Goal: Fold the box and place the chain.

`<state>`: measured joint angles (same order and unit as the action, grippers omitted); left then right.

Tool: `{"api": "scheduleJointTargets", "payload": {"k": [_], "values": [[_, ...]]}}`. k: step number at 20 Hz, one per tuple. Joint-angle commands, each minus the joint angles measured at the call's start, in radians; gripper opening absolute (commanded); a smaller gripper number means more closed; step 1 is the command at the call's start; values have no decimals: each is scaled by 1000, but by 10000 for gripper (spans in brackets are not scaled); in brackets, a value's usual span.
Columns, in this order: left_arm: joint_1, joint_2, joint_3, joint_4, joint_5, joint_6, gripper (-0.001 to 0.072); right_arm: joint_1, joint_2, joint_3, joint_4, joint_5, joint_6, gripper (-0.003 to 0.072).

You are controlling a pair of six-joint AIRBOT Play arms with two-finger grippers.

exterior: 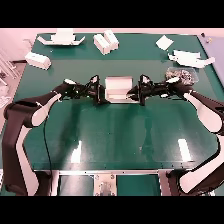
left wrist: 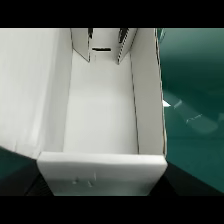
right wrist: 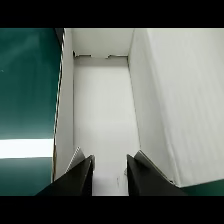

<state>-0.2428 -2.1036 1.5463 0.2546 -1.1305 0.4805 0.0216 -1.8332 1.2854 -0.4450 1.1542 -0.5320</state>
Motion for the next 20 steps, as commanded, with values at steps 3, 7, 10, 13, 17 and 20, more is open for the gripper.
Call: {"api": "scheduleJointTargets", "payload": {"k": [3,7,10,13,17,20], "values": [[0,1,0,-1,-1,-1,537,3,-1,8,-2,0,-11,532],[0,1,0,-1,-4,-1,537,3,-1,8,-4,0,-11,542],[0,1,0,-1,-4,-1,536,3,-1,8,-4,-1,-11,542],[0,1,0,-1,-3,-1,537,3,-1,8,-21,1,-11,545],[0,1,0,-1,-3,-1,537,3,-1,8,-71,11,0,600],[0,1,0,-1,-3,-1,537,3,-1,8,-69,10,0,600]]}}
